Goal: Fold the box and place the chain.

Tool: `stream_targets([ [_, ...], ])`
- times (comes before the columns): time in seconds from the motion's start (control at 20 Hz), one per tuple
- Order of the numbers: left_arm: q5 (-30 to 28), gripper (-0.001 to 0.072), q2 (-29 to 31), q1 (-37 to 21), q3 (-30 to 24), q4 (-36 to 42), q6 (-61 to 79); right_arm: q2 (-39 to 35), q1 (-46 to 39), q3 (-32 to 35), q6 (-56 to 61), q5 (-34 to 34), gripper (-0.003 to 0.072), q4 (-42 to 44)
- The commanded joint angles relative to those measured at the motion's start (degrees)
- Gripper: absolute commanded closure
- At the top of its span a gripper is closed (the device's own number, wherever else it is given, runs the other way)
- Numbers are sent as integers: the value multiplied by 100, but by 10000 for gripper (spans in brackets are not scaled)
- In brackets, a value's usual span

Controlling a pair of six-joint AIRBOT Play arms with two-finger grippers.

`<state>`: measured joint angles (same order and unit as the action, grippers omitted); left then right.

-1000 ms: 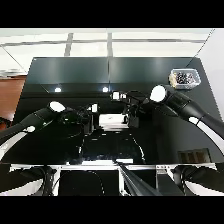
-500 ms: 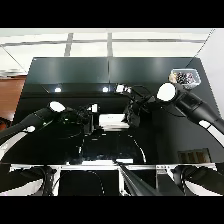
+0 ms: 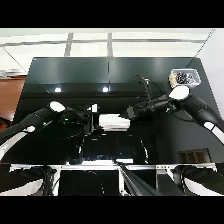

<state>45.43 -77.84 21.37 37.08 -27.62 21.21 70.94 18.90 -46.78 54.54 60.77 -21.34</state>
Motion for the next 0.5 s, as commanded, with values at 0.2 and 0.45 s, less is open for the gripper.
stream_targets([
  [0.2,0,370,-4,0,-2,0,-2,7,280,907,251,-1362,674,1537],
  [0.45,-4,370,-4,0,-2,0,-2,72,323,914,662,-1346,674,1001],
])
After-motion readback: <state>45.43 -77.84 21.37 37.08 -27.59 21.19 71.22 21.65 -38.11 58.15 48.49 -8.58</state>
